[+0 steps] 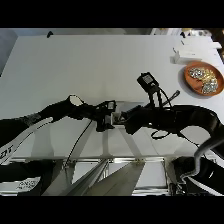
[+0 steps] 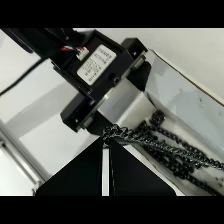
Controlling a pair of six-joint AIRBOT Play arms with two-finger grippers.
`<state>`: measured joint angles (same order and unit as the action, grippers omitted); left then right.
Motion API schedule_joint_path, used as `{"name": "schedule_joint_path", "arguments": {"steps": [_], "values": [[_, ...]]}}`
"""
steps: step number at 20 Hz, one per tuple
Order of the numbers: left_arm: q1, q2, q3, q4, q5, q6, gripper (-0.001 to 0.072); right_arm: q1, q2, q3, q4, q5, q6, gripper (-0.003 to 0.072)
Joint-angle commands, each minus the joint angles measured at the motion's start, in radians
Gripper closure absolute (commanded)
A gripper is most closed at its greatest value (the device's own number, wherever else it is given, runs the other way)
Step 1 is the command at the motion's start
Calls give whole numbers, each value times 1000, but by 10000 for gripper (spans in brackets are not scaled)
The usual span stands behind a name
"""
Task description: Fold the box and place the chain.
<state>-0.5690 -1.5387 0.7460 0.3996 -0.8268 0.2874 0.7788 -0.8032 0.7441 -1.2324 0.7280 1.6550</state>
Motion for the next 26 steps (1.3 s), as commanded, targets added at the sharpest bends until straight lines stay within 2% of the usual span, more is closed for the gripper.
{"name": "schedule_joint_path", "arguments": {"steps": [1, 6, 11, 14, 15, 17, 18, 20, 22, 25, 26], "values": [[0, 1, 0, 0, 0, 0, 439, 15, -41, 0, 1, -41, 12, 669], [0, 1, 0, 0, 0, 0, 439, 14, -206, -1, -7, -42, 55, 669], [0, 1, 0, 0, 0, 0, 439, 14, -336, 0, -144, -44, 237, 664], [0, 1, 0, 0, 1, 0, 439, 5, -324, 4, -152, -23, 249, 510], [0, 1, 0, 0, 0, 0, 439, -3, -312, 11, -148, 6, 248, 485], [0, 0, 0, 0, 0, 0, 439, -39, -262, 35, -157, 84, 240, 493], [0, 1, 0, 0, 0, 0, 439, -69, -227, 47, -161, 121, 215, 537], [0, 1, 0, 0, 0, 0, 439, -147, -157, 53, -179, 159, 195, 579], [0, 1, 0, 0, 0, 0, 439, -242, -115, 53, -220, 204, 195, 578], [0, 1, 0, 0, 0, 0, 439, -389, -133, 51, -298, 276, 197, 549], [0, 1, 0, 0, 0, 0, 439, -430, -151, 51, -320, 288, 200, 487]]}}
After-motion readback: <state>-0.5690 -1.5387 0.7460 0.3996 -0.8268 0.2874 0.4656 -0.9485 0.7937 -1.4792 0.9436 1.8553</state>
